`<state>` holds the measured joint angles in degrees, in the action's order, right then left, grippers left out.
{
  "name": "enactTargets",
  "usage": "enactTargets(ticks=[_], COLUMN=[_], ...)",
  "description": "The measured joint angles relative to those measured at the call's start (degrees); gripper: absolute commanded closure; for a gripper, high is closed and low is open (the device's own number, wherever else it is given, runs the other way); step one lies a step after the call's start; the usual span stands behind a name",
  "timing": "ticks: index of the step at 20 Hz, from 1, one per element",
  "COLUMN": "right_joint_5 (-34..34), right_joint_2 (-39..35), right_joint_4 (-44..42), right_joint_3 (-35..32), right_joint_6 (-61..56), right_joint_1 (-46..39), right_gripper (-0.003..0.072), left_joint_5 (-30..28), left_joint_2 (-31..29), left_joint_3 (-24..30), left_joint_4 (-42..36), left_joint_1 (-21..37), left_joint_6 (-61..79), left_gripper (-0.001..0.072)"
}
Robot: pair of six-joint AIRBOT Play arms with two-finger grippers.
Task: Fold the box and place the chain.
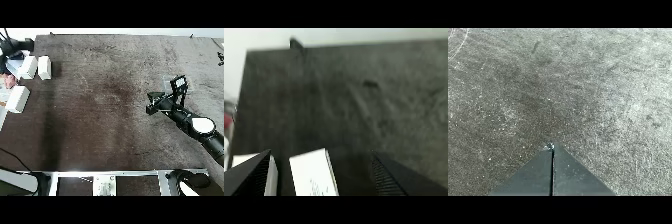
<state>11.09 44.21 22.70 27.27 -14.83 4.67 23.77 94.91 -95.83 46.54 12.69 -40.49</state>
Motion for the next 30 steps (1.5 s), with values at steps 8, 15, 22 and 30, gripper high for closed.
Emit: enactTargets(ticks=[8, 15, 22, 30], right_joint_5=[0.00, 0.00, 0.02, 0.02], right_joint_2=[0.00, 0.00, 0.00, 0.00], right_joint_4=[0.00, 0.02, 0.02, 0.00], right_joint_3=[0.00, 0.00, 0.00, 0.00], right_joint_6=[0.00, 0.00, 0.02, 0.02], right_joint_1=[0.00, 0.00, 0.00, 0.00], right_gripper=[0.0701, 0.0700, 0.0701, 0.0700], left_joint_5=[5.31, -7.21, -17.42, -19.58], left_joint_2=[-24.11, -52.41, -77.64, -83.97], left_joint_3=[6.40, 38.86, 71.08, 83.43], left_joint_4=[-1.79, -3.87, -4.90, -6.08], left_joint_1=[0.15, 0.13, 0.15, -3.93], left_joint_6=[1.86, 5.46, 6.05, 3.30], left_gripper=[0.0704, 0.0704, 0.0703, 0.0701])
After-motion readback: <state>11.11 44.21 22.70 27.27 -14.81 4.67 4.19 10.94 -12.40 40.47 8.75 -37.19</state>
